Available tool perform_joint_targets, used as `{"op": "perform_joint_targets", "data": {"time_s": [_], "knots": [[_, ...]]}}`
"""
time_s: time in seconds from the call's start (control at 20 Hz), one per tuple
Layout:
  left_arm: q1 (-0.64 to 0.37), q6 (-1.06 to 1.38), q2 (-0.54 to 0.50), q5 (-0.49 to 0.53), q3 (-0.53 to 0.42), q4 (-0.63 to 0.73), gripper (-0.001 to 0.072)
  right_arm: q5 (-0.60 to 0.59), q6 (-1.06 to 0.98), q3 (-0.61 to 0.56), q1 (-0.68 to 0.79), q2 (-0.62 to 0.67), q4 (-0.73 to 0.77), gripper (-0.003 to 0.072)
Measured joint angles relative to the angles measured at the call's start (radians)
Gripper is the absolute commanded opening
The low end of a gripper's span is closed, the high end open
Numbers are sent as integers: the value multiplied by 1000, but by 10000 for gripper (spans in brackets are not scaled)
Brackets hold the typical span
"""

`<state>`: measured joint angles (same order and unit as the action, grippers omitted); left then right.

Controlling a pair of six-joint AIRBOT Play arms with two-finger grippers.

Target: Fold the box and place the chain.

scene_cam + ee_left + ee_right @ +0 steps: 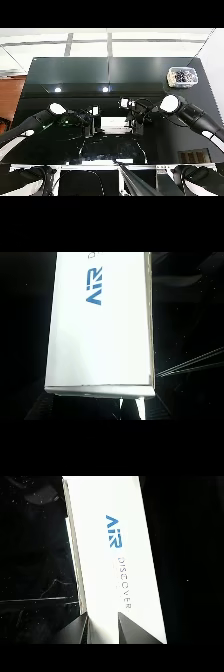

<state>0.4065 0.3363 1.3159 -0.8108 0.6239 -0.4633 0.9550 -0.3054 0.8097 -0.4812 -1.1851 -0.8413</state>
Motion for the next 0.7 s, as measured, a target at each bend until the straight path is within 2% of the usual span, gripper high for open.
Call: {"op": "perform_joint_targets", "data": {"time_s": [0.05,0.35,0.4,0.5,0.55,0.7], "knots": [[0,0,0,0,0,0,343,3,0,-5,0,0,-2,281],[0,0,0,0,0,0,343,2,-21,-13,0,7,-8,275],[0,0,0,-2,0,0,343,6,-49,-9,3,17,-9,229],[0,0,0,-2,0,0,343,4,-144,1,15,42,0,216],[0,0,0,-2,0,0,343,3,-209,4,24,52,10,6],[0,0,0,-2,0,0,344,-7,-403,-7,45,55,81,12]]}}
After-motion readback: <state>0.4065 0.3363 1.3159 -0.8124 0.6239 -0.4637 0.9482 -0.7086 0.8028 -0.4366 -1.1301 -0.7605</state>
